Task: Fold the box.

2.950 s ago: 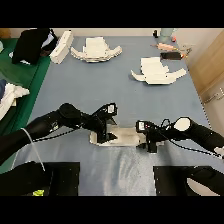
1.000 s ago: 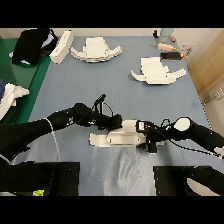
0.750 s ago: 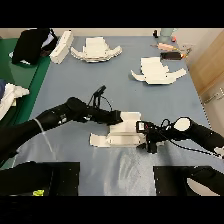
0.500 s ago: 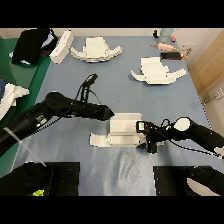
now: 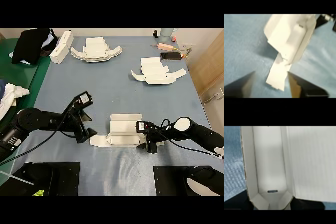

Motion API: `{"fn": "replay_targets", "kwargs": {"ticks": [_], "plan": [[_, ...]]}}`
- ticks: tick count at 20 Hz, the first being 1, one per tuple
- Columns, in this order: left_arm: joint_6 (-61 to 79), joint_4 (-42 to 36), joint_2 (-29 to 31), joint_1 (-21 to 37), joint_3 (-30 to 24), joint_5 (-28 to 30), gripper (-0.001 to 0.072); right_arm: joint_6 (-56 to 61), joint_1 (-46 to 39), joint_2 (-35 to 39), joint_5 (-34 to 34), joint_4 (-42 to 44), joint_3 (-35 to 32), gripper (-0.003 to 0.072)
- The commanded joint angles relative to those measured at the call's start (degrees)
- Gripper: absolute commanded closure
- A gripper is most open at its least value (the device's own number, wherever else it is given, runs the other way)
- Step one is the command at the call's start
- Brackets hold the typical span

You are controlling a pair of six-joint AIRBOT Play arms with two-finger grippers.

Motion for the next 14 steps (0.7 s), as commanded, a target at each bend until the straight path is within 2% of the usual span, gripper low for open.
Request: {"fn": "replay_targets", "kwargs": {"ticks": [1,3,6,9,14], "plan": [[19.9,-5.6,1.1,1.6,-6.0,1.0,0.0014,0.0,0.0,0.0,0.0,0.0,0.0,0.0177],[30.7,-11.2,-0.2,0.7,-9.1,2.7,0.0014,0.0,0.0,0.0,0.0,0.0,0.0,0.0177],[42.6,-18.6,-6.0,-1.7,-11.1,6.2,0.0014,0.0,0.0,0.0,0.0,0.0,0.0,0.0177],[44.5,-22.3,-13.3,-3.6,-10.2,8.3,0.0015,0.0,0.0,0.0,0.0,0.0,0.0,0.0177],[44.8,-23.4,-19.5,-6.1,-8.6,10.0,0.0016,0.0,0.0,0.0,0.0,0.0,0.0,0.0176]]}}
